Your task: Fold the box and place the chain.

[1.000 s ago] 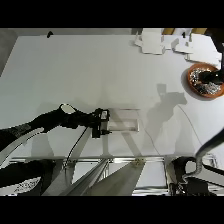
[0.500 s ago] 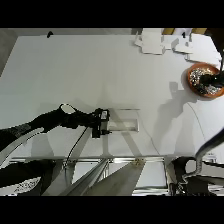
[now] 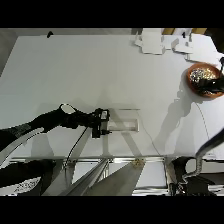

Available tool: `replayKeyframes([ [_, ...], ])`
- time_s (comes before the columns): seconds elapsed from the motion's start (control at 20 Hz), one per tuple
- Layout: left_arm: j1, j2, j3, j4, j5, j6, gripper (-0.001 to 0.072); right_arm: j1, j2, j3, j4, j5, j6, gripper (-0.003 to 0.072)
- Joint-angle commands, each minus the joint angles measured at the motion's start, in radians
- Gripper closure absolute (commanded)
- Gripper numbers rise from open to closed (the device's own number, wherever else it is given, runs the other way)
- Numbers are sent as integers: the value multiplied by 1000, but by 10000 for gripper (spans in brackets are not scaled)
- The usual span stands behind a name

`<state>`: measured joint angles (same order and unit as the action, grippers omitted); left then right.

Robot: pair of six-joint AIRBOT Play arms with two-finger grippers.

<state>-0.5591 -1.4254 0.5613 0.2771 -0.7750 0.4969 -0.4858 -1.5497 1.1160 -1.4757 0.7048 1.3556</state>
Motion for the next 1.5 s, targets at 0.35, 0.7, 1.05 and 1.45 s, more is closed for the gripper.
replayKeyframes([
  [0.35, 0, 1, 0, 0, 0, 0, 455, -2, 34, 0, 72, -2, -63, 395],
  [0.7, 0, 1, 0, 0, 0, 0, 455, -2, 25, 0, 101, -10, -63, 395],
  [1.05, 0, 1, 0, 0, 0, 0, 455, -2, -5, 0, 115, -23, -63, 471],
  [1.45, 0, 1, 0, 0, 0, 0, 455, -2, -17, 0, 115, -21, -55, 557],
])
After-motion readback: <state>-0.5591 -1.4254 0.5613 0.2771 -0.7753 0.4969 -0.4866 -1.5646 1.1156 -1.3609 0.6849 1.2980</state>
